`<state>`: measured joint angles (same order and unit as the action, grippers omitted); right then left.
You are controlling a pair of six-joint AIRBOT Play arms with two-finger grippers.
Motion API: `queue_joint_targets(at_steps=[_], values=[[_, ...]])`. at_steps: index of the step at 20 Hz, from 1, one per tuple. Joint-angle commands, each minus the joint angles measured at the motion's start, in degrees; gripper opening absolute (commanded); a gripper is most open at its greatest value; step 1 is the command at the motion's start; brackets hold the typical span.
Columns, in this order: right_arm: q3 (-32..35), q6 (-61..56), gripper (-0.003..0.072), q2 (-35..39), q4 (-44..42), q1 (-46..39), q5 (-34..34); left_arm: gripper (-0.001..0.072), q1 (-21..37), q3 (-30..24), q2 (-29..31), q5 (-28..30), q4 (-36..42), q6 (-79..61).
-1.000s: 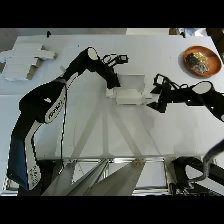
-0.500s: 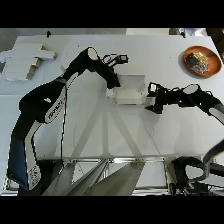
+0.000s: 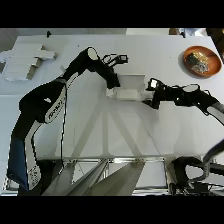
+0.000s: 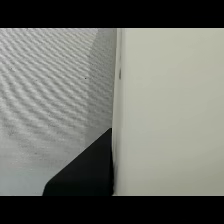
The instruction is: Fold the box and place the chain.
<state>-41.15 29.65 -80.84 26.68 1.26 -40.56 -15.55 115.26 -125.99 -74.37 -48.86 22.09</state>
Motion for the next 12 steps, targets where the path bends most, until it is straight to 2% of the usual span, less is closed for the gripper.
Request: queue_joint_targets(at_steps=[1,12], values=[[-0.9,0.8,0.0685,-0.1,-1.9,0.0,-0.4,0.0017,0.0,0.0,0.0,0.0,0.0,0.0],[-6.2,-6.9,0.0685,-1.1,0.8,-3.3,-4.0,0.0017,0.0,0.0,0.0,0.0,0.0,0.0]])
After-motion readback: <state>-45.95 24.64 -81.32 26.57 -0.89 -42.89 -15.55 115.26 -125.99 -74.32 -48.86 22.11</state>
